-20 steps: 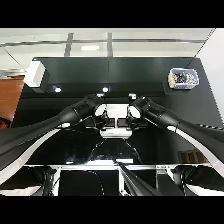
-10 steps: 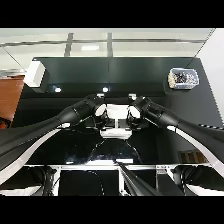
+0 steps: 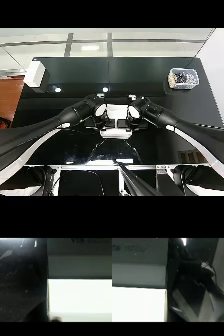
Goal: Fold the box and place the chain.
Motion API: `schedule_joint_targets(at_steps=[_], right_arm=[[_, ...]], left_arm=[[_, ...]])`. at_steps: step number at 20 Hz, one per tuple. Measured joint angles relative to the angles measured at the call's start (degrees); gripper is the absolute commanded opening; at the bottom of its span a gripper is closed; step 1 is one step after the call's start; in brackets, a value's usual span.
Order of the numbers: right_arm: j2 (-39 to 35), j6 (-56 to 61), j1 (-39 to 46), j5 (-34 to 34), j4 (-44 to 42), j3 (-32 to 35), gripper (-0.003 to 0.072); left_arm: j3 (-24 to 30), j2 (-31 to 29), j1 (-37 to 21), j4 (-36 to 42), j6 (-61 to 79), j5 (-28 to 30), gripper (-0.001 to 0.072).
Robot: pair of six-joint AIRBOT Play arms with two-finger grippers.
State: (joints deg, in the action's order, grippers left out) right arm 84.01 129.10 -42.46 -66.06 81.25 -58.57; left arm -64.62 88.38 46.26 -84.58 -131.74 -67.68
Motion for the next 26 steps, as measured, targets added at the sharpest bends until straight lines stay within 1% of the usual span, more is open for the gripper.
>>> schedule_joint_targets(at_steps=[3, 5, 9, 11, 13, 14, 15, 16, 18, 19, 21, 22, 24, 26], right_arm=[[-1.0, 0.0, 0.1, 0.0, -0.1, 0.0, 0.0324], [-3.1, -0.9, 0.2, -1.0, -0.3, -0.2, 0.0324], [-11.6, -3.8, 1.4, -4.7, 1.1, -1.8, 0.0324], [-16.7, -4.6, 3.4, -5.5, 5.4, -2.7, 0.0324], [-20.2, -5.0, 6.6, -5.5, 14.3, -3.1, 0.0325], [-21.0, -5.1, 8.6, -5.1, 19.5, -3.0, 0.0450], [-21.4, -5.2, 11.1, -4.0, 24.2, -2.8, 0.0720], [-21.4, -5.3, 14.4, -1.7, 27.9, -2.4, 0.0720], [-19.3, -5.7, 22.0, 3.6, 31.3, -1.8, 0.0720], [-17.5, -5.9, 26.3, 6.8, 30.9, -1.8, 0.0720], [-12.4, -6.4, 34.3, 11.8, 26.6, -3.8, 0.0720], [-9.3, -7.0, 37.9, 13.3, 23.8, -5.9, 0.0720], [-1.8, -9.2, 44.1, 14.0, 17.8, -12.4, 0.0720], [6.3, -11.3, 48.4, 11.4, 13.0, -21.0, 0.0720]], left_arm=[[0.0, 0.0, 0.0, 0.0, 0.0, 0.0, 0.0024], [0.0, 0.0, 0.0, 0.0, 0.0, 0.0, 0.0024], [0.0, 0.0, 0.0, 0.0, 0.0, 0.0, 0.0024], [0.0, 0.0, 0.0, 0.0, 0.0, 0.0, 0.0024], [0.0, 0.0, 0.0, 0.0, -0.1, 0.0, 0.0024], [0.0, 0.0, 0.0, 0.0, -0.1, 0.0, 0.0024], [0.0, 0.0, 0.0, 0.0, -0.1, 0.0, 0.0024], [0.0, 0.0, -0.1, 0.0, -0.1, 0.0, 0.0024], [0.0, 0.0, -0.1, 0.0, -0.1, 0.0, 0.0024], [0.0, 0.0, 0.0, 0.0, -0.1, 0.0, 0.0024], [0.0, 0.0, -0.1, 0.0, -0.1, 0.0, 0.0024], [0.0, 0.0, 0.0, -0.1, -0.1, 0.0, 0.0024], [0.0, 0.0, 0.0, -0.1, -0.1, 0.0, 0.0024], [0.0, 0.0, 0.0, -0.2, -0.1, 0.0, 0.0024]])
